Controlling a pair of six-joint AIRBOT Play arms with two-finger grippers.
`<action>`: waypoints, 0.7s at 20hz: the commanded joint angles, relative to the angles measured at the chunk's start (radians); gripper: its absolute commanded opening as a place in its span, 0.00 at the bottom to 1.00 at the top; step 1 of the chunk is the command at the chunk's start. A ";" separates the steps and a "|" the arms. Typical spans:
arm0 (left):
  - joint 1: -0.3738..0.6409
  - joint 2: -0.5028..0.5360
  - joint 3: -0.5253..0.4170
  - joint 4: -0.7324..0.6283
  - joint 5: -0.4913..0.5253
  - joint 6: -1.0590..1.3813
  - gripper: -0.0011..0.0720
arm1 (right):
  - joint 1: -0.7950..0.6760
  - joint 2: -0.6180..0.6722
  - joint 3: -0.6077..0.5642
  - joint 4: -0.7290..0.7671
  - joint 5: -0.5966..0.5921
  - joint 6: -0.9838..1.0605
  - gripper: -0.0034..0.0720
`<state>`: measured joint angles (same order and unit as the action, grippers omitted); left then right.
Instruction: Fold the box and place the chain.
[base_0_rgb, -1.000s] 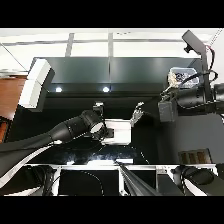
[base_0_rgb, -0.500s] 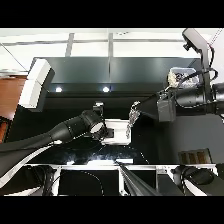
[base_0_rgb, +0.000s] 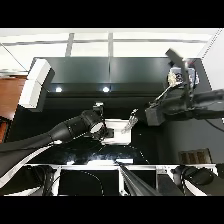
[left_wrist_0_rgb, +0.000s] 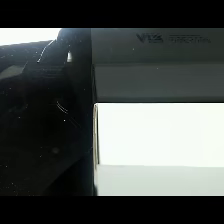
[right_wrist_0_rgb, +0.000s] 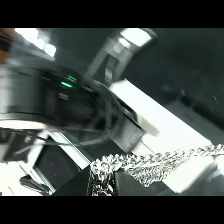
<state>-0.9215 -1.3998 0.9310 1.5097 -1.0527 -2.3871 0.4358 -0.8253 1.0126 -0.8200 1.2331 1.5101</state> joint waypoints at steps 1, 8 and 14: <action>0.000 0.000 0.000 0.000 0.000 0.000 0.06 | 0.003 -0.002 -0.122 0.013 -0.055 0.012 0.11; 0.001 0.000 0.000 0.000 0.000 0.000 0.06 | 0.125 -0.045 -0.235 0.029 -0.188 0.012 0.11; 0.000 0.000 0.000 0.000 -0.001 0.000 0.06 | 0.121 -0.077 -0.234 -0.031 -0.197 0.035 0.59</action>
